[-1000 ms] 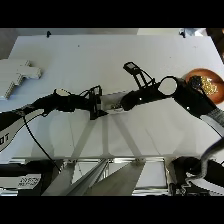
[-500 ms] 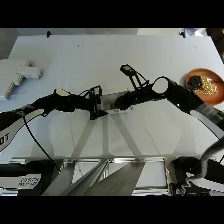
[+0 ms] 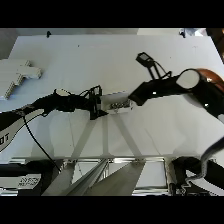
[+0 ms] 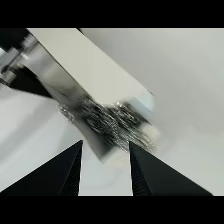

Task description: Fold the box and place the chain.

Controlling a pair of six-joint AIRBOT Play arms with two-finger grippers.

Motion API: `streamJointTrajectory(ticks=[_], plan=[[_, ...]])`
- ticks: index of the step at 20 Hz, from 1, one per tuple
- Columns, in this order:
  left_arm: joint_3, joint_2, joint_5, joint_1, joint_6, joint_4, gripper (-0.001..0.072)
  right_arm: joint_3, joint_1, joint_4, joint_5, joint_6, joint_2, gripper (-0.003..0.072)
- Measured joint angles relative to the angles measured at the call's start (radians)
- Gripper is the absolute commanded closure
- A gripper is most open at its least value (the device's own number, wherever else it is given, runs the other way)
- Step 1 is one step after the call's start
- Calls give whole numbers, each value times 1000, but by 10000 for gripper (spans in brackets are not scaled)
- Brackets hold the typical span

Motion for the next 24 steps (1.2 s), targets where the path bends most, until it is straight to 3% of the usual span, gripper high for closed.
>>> streamJointTrajectory(ticks=[5, 12, 20, 22, 24], plan=[[0, 0, 0, 0, 0, 0, 336, -28, -139, -59, 75, -299, -57, 369], [0, 0, 0, 0, 0, 0, 336, -40, -176, 140, 84, -868, -236, 340], [0, 0, 0, 0, 0, 0, 336, -40, -144, 306, 46, -1100, -326, 352], [0, 0, 0, 0, 1, 3, 336, -40, -130, 312, 38, -1116, -341, 460], [0, 0, 0, 0, -2, 0, 336, -41, -120, 315, 32, -1121, -350, 675]])
